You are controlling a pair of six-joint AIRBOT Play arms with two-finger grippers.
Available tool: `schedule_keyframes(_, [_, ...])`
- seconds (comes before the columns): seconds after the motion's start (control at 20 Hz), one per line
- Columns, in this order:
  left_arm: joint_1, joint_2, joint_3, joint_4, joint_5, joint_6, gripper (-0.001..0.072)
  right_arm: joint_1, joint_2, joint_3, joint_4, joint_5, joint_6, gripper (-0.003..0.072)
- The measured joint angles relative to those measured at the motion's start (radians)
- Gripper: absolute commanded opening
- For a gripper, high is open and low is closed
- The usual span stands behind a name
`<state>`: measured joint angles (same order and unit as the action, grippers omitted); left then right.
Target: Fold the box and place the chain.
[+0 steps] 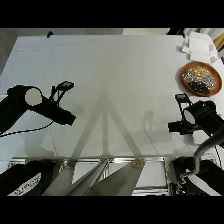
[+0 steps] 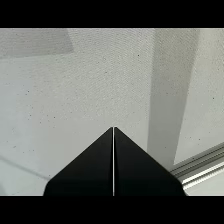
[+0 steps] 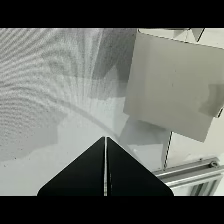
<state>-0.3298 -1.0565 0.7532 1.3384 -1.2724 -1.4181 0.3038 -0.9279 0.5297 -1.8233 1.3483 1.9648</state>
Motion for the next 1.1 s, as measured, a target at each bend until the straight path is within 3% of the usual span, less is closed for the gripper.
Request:
schedule_keyframes(0.3, [0.000, 0.000, 0.000, 0.000, 0.000, 0.000, 0.0013, -0.073, 0.008, 0.107, -0.019, 0.030, -0.010, 0.0011])
schedule_keyframes(0.65, [0.000, 0.000, 0.000, 0.000, 0.000, 0.000, 0.0013, -0.488, 0.008, 0.307, -0.163, 0.064, -0.248, 0.0033])
schedule_keyframes(0.7, [0.000, 0.000, 0.000, 0.000, 0.000, 0.000, 0.0013, -0.557, 0.007, 0.316, -0.172, 0.040, -0.276, 0.0241])
schedule_keyframes(0.75, [0.000, 0.000, 0.000, 0.000, 0.000, 0.000, 0.0013, -0.616, 0.005, 0.322, -0.179, 0.019, -0.301, 0.0635])
schedule_keyframes(0.8, [0.000, 0.000, 0.000, 0.000, 0.000, 0.000, 0.0013, -0.671, -0.002, 0.327, -0.182, 0.000, -0.328, 0.0680])
schedule_keyframes(0.85, [0.000, 0.000, 0.000, 0.000, 0.000, 0.000, 0.0013, -0.711, -0.014, 0.330, -0.182, -0.016, -0.355, 0.0668])
schedule_keyframes(0.95, [0.000, 0.000, 0.000, 0.000, 0.000, 0.000, 0.0013, -0.764, -0.053, 0.334, -0.180, -0.036, -0.396, 0.0520])
schedule_keyframes(1.1, [0.000, 0.000, 0.000, 0.000, 0.000, 0.000, 0.0013, -0.801, -0.123, 0.336, -0.207, -0.054, -0.426, 0.0515])
